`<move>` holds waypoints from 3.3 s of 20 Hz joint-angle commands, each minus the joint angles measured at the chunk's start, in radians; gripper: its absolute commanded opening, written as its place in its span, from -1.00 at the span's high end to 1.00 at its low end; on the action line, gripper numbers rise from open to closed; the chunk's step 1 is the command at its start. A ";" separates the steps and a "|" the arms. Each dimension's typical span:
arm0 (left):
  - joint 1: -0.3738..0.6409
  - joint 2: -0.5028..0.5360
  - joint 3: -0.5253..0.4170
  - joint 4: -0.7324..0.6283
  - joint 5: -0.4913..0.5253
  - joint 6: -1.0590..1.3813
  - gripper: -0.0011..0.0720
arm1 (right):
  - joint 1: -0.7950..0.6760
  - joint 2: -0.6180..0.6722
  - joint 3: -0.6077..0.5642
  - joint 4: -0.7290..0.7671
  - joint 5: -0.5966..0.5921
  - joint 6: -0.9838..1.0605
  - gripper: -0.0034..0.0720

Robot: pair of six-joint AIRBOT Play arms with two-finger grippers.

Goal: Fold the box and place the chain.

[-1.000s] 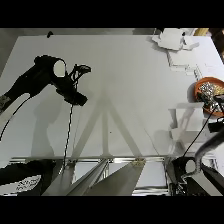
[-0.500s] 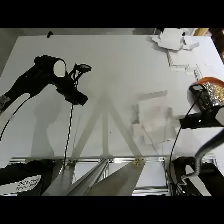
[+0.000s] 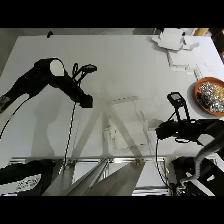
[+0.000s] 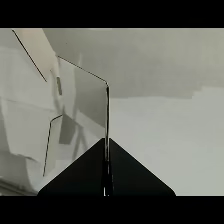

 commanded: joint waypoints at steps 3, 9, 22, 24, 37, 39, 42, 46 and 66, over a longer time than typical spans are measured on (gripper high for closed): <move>0.068 -0.001 -0.204 -0.500 -0.033 0.520 -0.62 | 0.042 0.002 -0.003 0.006 -0.026 0.027 0.87; 0.034 -0.061 -0.290 -0.665 0.037 0.678 -0.61 | 0.042 0.002 -0.003 0.006 -0.025 0.027 0.87; -0.094 -0.215 -0.289 -0.813 0.112 0.844 0.12 | 0.042 0.002 -0.003 0.007 -0.022 0.027 0.86; -0.081 -0.215 -0.289 -0.811 0.112 0.861 0.51 | 0.042 0.002 -0.003 0.007 -0.021 0.027 0.86; -0.237 -0.069 -0.287 -0.647 0.381 1.152 0.97 | 0.042 0.004 0.119 0.009 -0.010 -0.142 0.06; -0.286 -0.052 -0.287 -0.648 0.491 1.165 0.97 | 0.042 0.007 0.126 0.005 0.012 -0.209 0.06; -0.333 -0.057 -0.287 -0.640 0.598 1.165 0.97 | 0.042 0.008 0.125 -0.020 0.067 -0.252 0.06; -0.355 -0.057 -0.287 -0.604 0.661 1.164 0.97 | 0.042 0.008 0.125 -0.032 0.083 -0.270 0.06; -0.343 -0.115 -0.190 -0.505 0.520 1.171 0.97 | 0.042 0.008 0.125 -0.043 0.082 -0.270 0.07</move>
